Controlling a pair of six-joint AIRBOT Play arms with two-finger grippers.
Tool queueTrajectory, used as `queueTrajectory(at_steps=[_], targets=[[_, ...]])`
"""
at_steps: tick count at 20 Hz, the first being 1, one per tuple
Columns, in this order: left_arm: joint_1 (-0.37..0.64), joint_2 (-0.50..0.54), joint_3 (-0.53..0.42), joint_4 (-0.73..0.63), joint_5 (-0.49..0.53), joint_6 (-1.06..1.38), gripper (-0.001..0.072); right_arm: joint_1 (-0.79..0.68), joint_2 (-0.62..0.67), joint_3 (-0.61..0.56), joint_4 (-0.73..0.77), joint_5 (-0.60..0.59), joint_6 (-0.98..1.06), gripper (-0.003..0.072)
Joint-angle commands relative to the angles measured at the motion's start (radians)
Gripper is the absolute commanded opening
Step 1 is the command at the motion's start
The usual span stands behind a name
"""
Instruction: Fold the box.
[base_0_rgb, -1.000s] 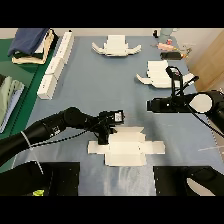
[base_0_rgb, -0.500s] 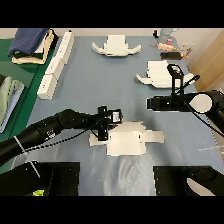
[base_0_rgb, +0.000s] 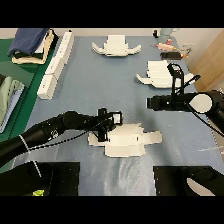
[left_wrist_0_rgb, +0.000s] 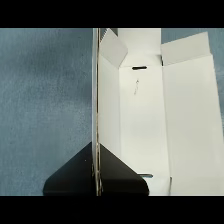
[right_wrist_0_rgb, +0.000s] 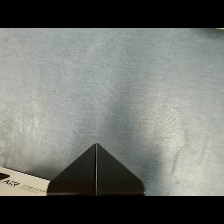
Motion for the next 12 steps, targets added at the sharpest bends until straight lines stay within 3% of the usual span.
queueTrajectory(at_steps=[1, 12], targets=[[0.000, -0.005, 0.000, -0.001, -0.006, -0.002, 0.0013, 0.001, 0.001, 0.000, 0.000, -0.001, 0.000, 0.0002], [0.000, -0.005, -0.004, -0.002, -0.051, -0.042, 0.0013, 0.001, 0.000, 0.000, 0.000, -0.001, 0.000, 0.0002]])
